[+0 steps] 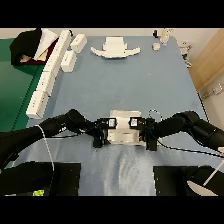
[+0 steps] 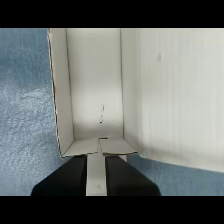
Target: Fold the box.
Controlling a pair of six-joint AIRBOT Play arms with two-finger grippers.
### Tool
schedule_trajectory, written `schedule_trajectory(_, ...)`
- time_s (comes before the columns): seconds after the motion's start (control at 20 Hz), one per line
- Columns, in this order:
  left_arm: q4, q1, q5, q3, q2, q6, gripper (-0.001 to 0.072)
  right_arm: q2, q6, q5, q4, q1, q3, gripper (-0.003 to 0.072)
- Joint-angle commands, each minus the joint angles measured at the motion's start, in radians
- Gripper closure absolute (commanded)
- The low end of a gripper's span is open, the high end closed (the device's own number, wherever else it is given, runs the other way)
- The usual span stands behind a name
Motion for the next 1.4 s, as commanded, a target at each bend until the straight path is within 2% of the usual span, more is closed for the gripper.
schedule_trajectory(0.0, 0.000, 0.000, 0.000, 0.001, 0.000, 0.000, 0.0267, -0.005, -0.008, 0.024, 0.043, 0.000, 0.000, 0.0548)
schedule_trajectory(0.05, 0.000, 0.000, 0.000, 0.001, 0.000, 0.000, 0.0267, -0.005, -0.014, 0.034, 0.054, 0.000, 0.000, 0.0592)
schedule_trajectory(0.15, 0.000, 0.000, 0.000, 0.001, 0.000, 0.000, 0.0267, -0.005, -0.015, 0.061, 0.066, 0.001, 0.000, 0.0634)
schedule_trajectory(0.3, 0.000, 0.000, 0.000, 0.001, 0.000, 0.000, 0.0267, -0.016, -0.015, 0.070, 0.073, 0.002, 0.000, 0.0648)
schedule_trajectory(0.35, 0.000, 0.000, 0.000, 0.001, 0.000, 0.000, 0.0267, -0.022, -0.016, 0.070, 0.076, 0.002, 0.000, 0.0621)
schedule_trajectory(0.4, 0.000, 0.000, 0.000, 0.001, 0.000, 0.000, 0.0267, -0.029, -0.016, 0.075, 0.082, 0.002, 0.000, 0.0461)
schedule_trajectory(0.45, 0.000, 0.000, 0.000, 0.001, 0.000, 0.000, 0.0267, -0.034, -0.016, 0.083, 0.089, 0.002, 0.000, 0.0228)
schedule_trajectory(0.5, 0.000, 0.000, 0.000, 0.001, 0.000, 0.000, 0.0267, -0.036, -0.016, 0.090, 0.090, 0.002, 0.000, 0.0155)
schedule_trajectory(0.6, 0.000, 0.000, 0.000, 0.001, 0.000, 0.000, 0.0267, -0.036, -0.016, 0.095, 0.090, 0.002, 0.000, 0.0154)
schedule_trajectory(0.7, 0.000, 0.000, 0.000, 0.001, 0.000, 0.000, 0.0267, -0.036, -0.015, 0.090, 0.090, 0.002, 0.000, 0.0090)
schedule_trajectory(1.05, 0.000, 0.000, 0.000, 0.001, 0.000, 0.000, 0.0267, -0.012, -0.001, 0.064, 0.074, 0.002, 0.000, 0.0099)
schedule_trajectory(1.1, 0.000, 0.000, 0.000, 0.001, 0.000, 0.000, 0.0267, -0.007, 0.026, 0.060, 0.054, 0.002, 0.000, 0.0115)
schedule_trajectory(1.15, 0.000, 0.000, 0.000, 0.001, 0.000, 0.000, 0.0267, -0.003, 0.062, 0.051, 0.026, 0.002, 0.000, 0.0266)
schedule_trajectory(1.2, 0.000, 0.000, 0.000, 0.001, 0.000, 0.000, 0.0267, -0.002, 0.100, 0.042, -0.004, 0.002, 0.000, 0.0486)
schedule_trajectory(1.25, 0.000, 0.000, 0.000, 0.001, 0.000, 0.000, 0.0267, -0.001, 0.171, 0.031, -0.040, 0.002, 0.001, 0.0635)
schedule_trajectory(1.3, 0.000, 0.000, 0.000, 0.001, 0.000, 0.000, 0.0268, -0.001, 0.263, 0.019, -0.077, 0.002, 0.002, 0.0683)
schedule_trajectory(1.35, 0.000, 0.000, 0.000, 0.001, 0.000, 0.000, 0.0267, 0.000, 0.373, 0.007, -0.126, 0.002, 0.002, 0.0683)
